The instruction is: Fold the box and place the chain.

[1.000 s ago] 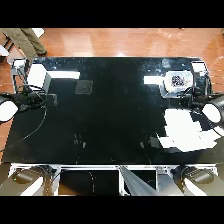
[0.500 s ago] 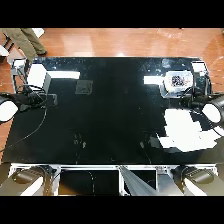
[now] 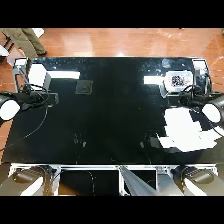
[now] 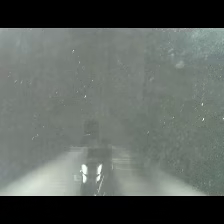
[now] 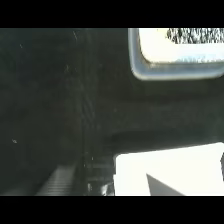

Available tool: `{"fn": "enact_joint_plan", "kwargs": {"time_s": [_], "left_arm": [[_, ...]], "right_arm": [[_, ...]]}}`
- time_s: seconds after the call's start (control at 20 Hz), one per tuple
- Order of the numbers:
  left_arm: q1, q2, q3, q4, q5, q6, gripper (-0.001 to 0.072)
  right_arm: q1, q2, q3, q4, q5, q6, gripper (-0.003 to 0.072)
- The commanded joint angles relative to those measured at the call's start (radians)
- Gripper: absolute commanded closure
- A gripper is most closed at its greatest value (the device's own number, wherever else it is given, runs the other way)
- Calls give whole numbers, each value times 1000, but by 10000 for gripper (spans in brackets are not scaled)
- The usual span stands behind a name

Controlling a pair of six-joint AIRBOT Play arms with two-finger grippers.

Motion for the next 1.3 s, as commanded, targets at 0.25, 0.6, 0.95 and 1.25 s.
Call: {"fn": "enact_joint_plan", "kwargs": {"time_s": [0.25, 0.6, 0.95, 1.25], "left_arm": [[-1, -68, 0, -51, 24, 4, 89], [-1, -68, 0, -83, 27, 4, 89], [-1, -68, 0, -84, 26, 3, 89], [-1, -68, 0, -84, 26, 3, 89]], "right_arm": [[-433, -59, 2, -40, 23, -26, -19], [-1151, -193, 70, 222, 61, -275, -19], [-1405, -505, 320, 485, 404, -633, -19], [-1412, -709, 382, 706, 536, -851, -17]]}}
